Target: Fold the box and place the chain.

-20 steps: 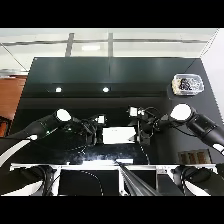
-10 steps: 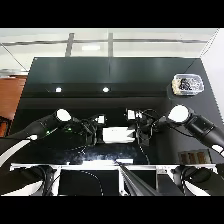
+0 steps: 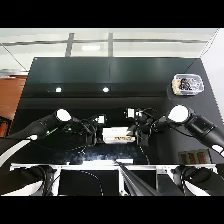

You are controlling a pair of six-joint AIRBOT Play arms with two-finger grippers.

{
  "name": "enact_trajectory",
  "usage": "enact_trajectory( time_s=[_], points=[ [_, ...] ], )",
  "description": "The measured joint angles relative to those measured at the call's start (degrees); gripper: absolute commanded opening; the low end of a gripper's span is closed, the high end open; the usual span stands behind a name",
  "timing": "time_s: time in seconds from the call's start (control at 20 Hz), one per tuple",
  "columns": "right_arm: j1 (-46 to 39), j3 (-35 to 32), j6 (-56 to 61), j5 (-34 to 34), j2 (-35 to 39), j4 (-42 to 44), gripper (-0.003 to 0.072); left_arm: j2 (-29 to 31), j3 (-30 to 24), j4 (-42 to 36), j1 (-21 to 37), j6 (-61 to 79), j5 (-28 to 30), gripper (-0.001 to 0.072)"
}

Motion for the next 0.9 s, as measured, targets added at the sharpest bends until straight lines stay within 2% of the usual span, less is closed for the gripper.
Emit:
enact_trajectory(
  time_s=[0.05,0.35,0.4,0.5,0.9],
  points=[
    [0.00,0.00,0.39,0.20,0.00,-0.02,0.0289,-0.02,0.00,0.00,0.00,0.00,0.00,0.0401],
    [0.00,0.00,1.44,0.83,0.00,-0.20,0.0287,0.00,0.00,0.00,0.00,-0.07,0.00,0.0402],
    [0.00,0.00,1.44,0.83,0.00,-0.20,0.0236,0.00,0.00,0.00,0.00,-0.07,0.00,0.0402],
    [0.00,0.00,1.64,0.79,0.00,-0.22,0.0198,-0.02,0.00,-0.02,0.00,-0.07,0.00,0.0402],
    [0.00,0.00,1.64,0.44,0.00,-0.17,0.0197,-0.02,0.00,-0.02,0.00,-0.04,-0.02,0.0402]
  ],
)
